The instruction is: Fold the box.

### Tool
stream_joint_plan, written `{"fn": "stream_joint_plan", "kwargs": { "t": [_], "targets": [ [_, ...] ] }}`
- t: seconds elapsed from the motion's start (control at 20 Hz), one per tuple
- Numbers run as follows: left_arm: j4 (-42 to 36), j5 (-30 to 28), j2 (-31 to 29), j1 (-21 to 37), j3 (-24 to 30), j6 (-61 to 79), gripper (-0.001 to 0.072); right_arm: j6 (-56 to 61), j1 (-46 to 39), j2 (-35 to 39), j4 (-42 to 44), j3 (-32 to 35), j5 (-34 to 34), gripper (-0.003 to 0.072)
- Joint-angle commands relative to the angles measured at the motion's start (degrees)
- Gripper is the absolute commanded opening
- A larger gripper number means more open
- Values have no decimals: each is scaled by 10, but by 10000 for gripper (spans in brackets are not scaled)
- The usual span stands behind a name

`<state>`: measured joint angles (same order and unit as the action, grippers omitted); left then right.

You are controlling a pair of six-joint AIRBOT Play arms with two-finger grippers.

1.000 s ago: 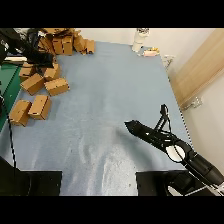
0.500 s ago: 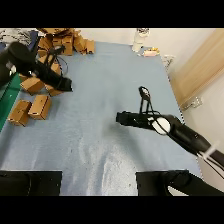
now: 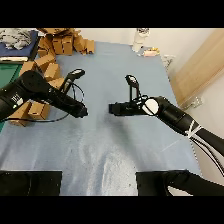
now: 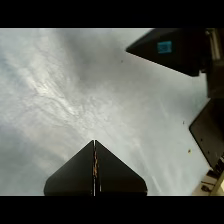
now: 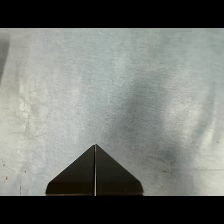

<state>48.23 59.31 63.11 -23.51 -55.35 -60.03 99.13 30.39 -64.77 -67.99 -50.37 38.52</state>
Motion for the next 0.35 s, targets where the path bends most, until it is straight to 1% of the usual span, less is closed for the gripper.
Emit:
{"fn": "stream_joint_plan", "kwargs": {
  "t": [0.0, 0.1, 0.3],
  "targets": [
    [-12, 31, -6, -24, 8, -17, 11, -2, 0, -5, 3, -8, 5, 6],
    [-11, 39, -6, -26, 8, -17, 11, -2, 0, -5, 3, -8, 5, 7],
    [-11, 37, -6, -26, 8, -17, 10, -2, 0, -5, 3, -8, 5, 6]
  ]
}}
